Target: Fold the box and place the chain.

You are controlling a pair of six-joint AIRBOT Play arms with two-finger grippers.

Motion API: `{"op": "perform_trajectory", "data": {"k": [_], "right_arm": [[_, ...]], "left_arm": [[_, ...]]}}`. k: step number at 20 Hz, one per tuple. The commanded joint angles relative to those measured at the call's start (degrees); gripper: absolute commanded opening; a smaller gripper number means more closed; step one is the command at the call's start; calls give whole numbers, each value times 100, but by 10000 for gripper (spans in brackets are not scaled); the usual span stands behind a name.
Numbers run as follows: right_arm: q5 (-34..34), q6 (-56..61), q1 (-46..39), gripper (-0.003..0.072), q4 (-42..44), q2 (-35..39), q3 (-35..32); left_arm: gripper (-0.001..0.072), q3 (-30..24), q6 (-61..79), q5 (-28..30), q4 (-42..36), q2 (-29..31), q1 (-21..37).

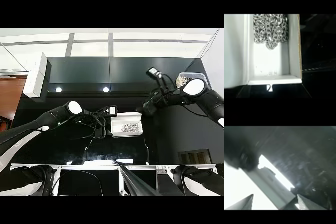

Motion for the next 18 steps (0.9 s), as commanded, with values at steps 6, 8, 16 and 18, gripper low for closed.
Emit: {"op": "perform_trajectory", "data": {"k": [6,8,16,18], "right_arm": [[636,-1812,39,636,295,660,-896],[-2,-2293,273,637,474,673,-1342],[-310,-2887,610,636,343,673,-1469],[-310,-2885,610,636,367,673,-1464]], "left_arm": [[369,-4,0,-2,2,-2,4],[369,-4,0,-4,0,-2,2],[369,-4,0,-9,0,-2,2],[369,-4,0,-11,0,-2,2]]}}
